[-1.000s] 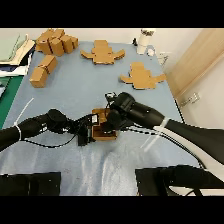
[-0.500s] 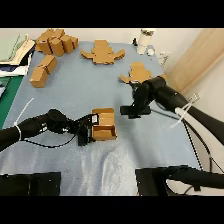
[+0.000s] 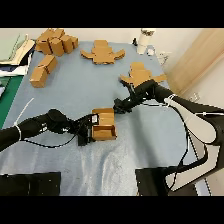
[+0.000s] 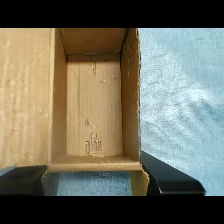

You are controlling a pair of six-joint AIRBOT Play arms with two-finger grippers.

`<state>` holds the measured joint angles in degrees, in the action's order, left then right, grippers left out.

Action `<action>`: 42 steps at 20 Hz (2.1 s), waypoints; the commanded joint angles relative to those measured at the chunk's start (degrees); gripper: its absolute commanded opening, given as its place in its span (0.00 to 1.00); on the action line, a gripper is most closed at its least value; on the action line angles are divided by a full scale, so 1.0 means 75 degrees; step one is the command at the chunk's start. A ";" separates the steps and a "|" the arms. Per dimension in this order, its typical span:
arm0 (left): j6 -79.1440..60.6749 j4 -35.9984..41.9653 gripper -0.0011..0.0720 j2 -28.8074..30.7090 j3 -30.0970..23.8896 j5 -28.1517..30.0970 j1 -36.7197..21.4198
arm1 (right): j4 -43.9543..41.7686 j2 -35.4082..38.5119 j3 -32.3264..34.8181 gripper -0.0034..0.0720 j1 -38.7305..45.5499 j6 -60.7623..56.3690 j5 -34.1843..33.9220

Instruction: Fold the box.

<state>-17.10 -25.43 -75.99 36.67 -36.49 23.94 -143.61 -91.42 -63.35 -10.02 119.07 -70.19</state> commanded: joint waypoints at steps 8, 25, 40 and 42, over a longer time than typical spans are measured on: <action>0.0000 -0.0003 0.65 -0.0006 0.0006 0.0000 0.0000 | 0.0629 0.2871 0.2346 0.05 -0.1530 0.2736 0.1597; 0.0000 0.0000 0.65 -0.0006 0.0006 0.0000 0.0000 | 0.4607 0.5260 0.4226 0.06 -0.4642 0.3733 0.5272; 0.0000 -0.0003 0.65 -0.0006 0.0006 0.0000 0.0000 | 0.4890 0.4948 0.4217 0.71 -0.4683 0.4473 0.5482; 0.0000 -0.0003 0.65 -0.0006 0.0006 0.0000 0.0000 | 0.4925 0.4945 0.4217 0.71 -0.4683 0.4473 0.5482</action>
<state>-17.10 -25.43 -75.99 36.67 -36.49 23.94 -107.85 -54.13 -31.73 -45.12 152.03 -29.95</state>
